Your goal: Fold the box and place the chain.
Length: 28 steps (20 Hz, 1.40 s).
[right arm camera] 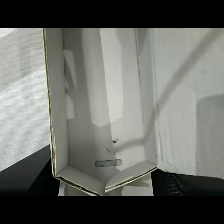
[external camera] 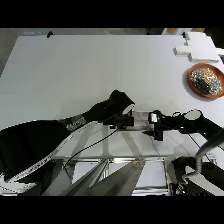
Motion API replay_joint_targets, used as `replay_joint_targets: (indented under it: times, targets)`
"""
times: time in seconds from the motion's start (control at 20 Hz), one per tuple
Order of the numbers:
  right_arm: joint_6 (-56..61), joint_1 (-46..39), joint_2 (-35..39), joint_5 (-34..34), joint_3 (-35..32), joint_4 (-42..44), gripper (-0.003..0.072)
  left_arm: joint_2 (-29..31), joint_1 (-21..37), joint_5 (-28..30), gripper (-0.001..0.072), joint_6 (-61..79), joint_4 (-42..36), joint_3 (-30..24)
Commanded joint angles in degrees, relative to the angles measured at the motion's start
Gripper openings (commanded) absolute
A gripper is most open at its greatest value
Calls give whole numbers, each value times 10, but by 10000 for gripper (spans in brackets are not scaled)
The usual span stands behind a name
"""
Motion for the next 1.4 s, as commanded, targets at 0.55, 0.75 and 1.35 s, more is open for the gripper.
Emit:
replay_joint_targets:
  times: [0.55, 0.75, 1.35]
  targets:
    - [0, 0, 0, 0, 0, 0, 316, 0, -1, 13, 47, 2, 9, 0]
    - [0, 0, 0, 0, 0, 0, 316, 17, 15, -2, 358, 52, -4, 0]
    - [0, 0, 0, 0, 0, 0, 316, 150, 110, -114, 700, 550, -107, -9]
